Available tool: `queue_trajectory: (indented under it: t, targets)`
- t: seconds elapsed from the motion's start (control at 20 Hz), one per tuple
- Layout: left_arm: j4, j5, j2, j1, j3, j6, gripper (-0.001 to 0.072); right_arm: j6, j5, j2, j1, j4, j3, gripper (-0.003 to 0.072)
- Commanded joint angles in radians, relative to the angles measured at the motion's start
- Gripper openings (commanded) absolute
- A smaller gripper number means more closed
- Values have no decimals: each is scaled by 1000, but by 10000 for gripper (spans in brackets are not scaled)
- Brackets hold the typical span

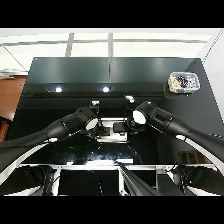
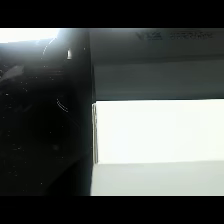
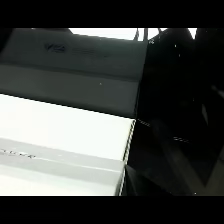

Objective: Fold the box and place the chain.

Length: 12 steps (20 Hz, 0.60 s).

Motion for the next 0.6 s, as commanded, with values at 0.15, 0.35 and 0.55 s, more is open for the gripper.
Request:
queue_trajectory:
  t: [0.15,0.35,0.55]
  targets:
    - [-2,1,0,0,1,-1,33,27,5,-17,30,-33,1,296]
    - [-1,1,0,0,1,-1,34,48,4,-18,35,-72,1,297]
    - [-1,1,0,0,1,-1,33,49,4,-18,35,-87,1,308]
